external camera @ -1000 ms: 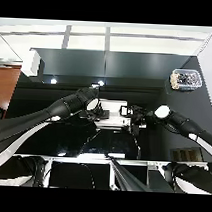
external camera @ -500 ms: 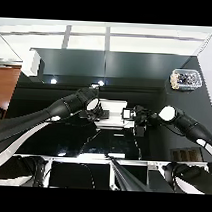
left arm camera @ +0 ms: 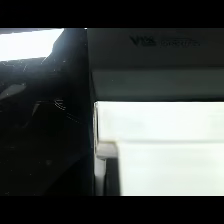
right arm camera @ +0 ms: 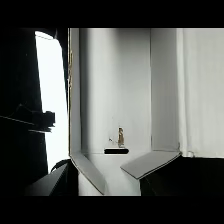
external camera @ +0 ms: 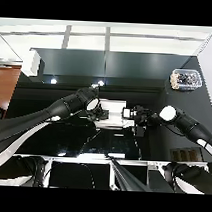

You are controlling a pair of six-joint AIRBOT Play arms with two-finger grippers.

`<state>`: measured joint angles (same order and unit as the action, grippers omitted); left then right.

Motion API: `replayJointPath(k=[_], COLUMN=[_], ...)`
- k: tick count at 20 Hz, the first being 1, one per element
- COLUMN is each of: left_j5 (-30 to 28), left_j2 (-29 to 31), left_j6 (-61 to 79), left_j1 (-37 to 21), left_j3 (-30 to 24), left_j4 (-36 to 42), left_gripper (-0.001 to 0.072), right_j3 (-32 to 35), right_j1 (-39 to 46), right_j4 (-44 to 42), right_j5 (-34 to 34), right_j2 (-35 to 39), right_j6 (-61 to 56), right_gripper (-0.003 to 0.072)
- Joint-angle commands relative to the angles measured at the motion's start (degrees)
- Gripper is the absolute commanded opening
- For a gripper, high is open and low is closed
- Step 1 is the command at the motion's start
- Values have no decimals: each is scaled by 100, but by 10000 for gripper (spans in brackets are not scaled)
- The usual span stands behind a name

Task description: Fold the box and place the chain.

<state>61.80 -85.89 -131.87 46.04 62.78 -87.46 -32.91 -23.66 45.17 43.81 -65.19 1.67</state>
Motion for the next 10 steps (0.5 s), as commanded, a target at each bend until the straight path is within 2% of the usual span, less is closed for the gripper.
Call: replayJointPath(k=[1, 2, 3, 4, 5, 6, 10], left_j5=[-4, -4, -4, -4, -4, -4, -7], left_j2=[0, 0, 0, 0, 0, 0, 0], left_j6=[2, 2, 2, 4, 4, 2, 4], left_j1=[0, 0, 0, 0, 0, 0, 0], left_j3=[4, 4, 4, 4, 4, 4, 4], left_j4=[-15, -15, -15, -13, -13, -13, -11], left_gripper=[24, 24, 24, 24, 24, 24, 24], right_j3=[-2, -2, -2, -2, -2, 2, 2], right_j1=[-7, -7, -7, -7, -7, -7, -7], right_j4=[-37, -44, -59, -66, -151, -302, -988], right_j5=[-33, -31, -33, -37, -37, -50, -229], right_j2=[2, 2, 2, 2, 2, -4, -186], right_j6=[7, 7, 4, 7, 0, 0, 2], right_gripper=[470, 361, 285, 282, 212, 186, 186])
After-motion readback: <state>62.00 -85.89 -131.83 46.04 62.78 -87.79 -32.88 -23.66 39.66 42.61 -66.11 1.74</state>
